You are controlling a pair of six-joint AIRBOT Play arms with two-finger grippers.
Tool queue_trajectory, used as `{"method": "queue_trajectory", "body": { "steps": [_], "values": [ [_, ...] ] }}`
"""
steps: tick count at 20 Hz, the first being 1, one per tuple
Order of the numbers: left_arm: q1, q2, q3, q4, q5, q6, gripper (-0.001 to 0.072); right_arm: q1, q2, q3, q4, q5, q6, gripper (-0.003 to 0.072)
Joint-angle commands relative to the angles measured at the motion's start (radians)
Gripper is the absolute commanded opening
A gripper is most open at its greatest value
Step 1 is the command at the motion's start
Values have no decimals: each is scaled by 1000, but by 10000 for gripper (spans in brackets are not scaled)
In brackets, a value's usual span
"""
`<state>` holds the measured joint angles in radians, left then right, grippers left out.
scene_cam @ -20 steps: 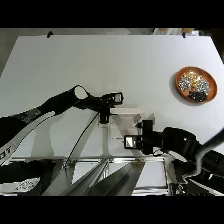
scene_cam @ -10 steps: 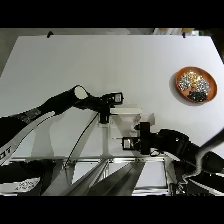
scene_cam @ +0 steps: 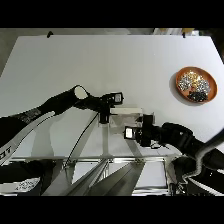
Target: Fold the box and place the chain.
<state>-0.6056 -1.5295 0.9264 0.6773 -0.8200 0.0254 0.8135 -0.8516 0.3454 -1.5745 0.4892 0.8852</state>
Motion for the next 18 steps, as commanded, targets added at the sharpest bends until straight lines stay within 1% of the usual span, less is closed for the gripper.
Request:
{"method": "queue_trajectory", "body": {
  "steps": [1,5,15,18],
  "values": [
    [0,-1,0,0,0,0,10,-34,2,40,20,27,-4,582],
    [0,-1,0,0,0,0,10,-122,2,92,59,84,-113,582],
    [0,-1,0,0,0,0,10,-265,-2,93,301,95,-332,582],
    [0,-1,0,0,0,0,10,-310,-21,92,382,95,-405,582]
  ]
}}
